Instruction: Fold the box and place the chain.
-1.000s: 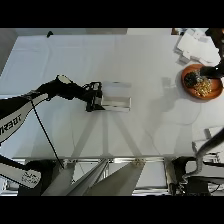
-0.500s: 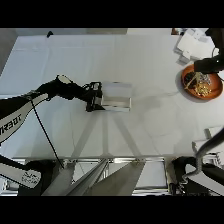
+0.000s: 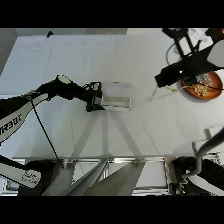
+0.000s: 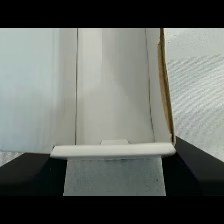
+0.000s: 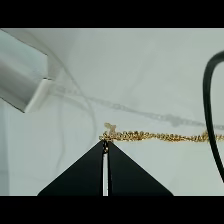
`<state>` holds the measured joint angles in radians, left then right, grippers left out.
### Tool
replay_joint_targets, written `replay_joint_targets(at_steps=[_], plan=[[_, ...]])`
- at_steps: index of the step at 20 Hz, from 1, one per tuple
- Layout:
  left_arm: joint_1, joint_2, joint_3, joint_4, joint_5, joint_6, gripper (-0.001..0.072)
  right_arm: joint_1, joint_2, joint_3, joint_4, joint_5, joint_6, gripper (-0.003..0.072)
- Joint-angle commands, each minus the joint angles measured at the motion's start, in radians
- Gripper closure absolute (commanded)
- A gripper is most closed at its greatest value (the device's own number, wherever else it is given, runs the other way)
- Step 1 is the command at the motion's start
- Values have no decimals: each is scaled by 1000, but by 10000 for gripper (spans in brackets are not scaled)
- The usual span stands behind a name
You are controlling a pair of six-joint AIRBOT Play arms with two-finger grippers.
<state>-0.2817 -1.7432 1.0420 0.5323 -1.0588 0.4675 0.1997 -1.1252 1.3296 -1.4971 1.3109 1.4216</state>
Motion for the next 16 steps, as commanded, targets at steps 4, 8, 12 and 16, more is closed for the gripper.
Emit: replay_joint_targets(at_steps=[4,8,12,16], plan=[[0,0,0,0,0,0,432,216,-52,0,40,-134,22,678],[0,0,0,0,0,0,432,288,-146,0,67,-180,21,678],[0,0,0,0,0,0,432,336,-231,0,194,-328,21,678],[0,0,0,0,0,0,432,356,-304,0,162,-323,52,678]])
